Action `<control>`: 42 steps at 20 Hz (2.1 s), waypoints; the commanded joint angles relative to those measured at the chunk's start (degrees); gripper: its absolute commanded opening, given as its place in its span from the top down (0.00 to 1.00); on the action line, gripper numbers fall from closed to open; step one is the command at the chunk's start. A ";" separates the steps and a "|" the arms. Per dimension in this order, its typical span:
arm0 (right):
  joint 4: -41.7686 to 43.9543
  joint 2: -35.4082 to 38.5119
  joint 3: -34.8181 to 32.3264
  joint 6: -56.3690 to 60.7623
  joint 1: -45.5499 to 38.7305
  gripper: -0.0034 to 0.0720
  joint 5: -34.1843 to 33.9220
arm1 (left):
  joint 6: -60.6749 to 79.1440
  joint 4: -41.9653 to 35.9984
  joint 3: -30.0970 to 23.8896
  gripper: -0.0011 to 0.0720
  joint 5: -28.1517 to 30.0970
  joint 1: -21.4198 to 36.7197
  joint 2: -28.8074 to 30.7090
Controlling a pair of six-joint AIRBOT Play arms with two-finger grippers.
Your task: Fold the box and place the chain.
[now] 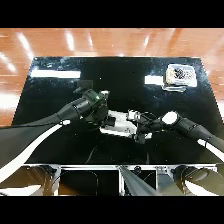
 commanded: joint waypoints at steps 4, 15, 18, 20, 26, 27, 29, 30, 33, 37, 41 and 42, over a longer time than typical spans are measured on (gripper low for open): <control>-1.60 5.31 0.07 4.52 -3.67 0.01 6.01 | 0.52 3.85 -0.61 0.95 1.33 2.99 2.10; -1.55 8.83 0.28 4.90 2.27 0.02 -4.94 | -0.50 0.02 -12.72 0.95 -10.78 5.25 8.09; -1.55 8.83 0.28 4.42 4.02 0.02 -4.90 | -0.57 1.44 -12.92 0.95 -11.41 5.25 8.04; -1.97 8.83 0.28 4.39 4.00 0.02 -4.68 | -0.55 1.40 -12.94 0.95 -11.47 5.22 7.89; -2.43 8.31 0.28 0.79 4.02 0.02 -4.09 | -0.57 1.42 -12.92 0.96 -11.72 5.22 7.74; -2.45 7.82 0.28 0.79 4.02 0.02 -4.28 | -0.57 1.49 -12.92 0.96 -11.72 5.22 7.74; -2.45 7.26 0.28 0.44 4.00 0.02 -5.20 | -0.57 1.49 -12.92 0.96 -11.72 5.22 7.74; -2.43 7.17 0.28 0.28 4.02 0.02 -6.21 | -0.57 1.51 -12.90 0.96 -11.69 5.22 7.74; -2.45 7.15 0.28 0.33 4.00 0.02 -6.95 | -1.68 1.92 -12.85 0.96 -11.23 5.22 7.72; -2.43 7.06 0.28 0.37 4.00 0.02 -7.30 | -4.00 5.88 -12.85 0.96 -8.31 4.15 7.21; -2.36 5.62 0.28 0.61 4.00 0.02 -7.28 | -4.46 5.51 -12.83 0.96 -9.20 3.56 6.97; -2.36 5.22 0.28 0.61 4.00 0.02 -7.28 | -4.44 5.51 -12.63 0.96 -8.76 3.56 6.97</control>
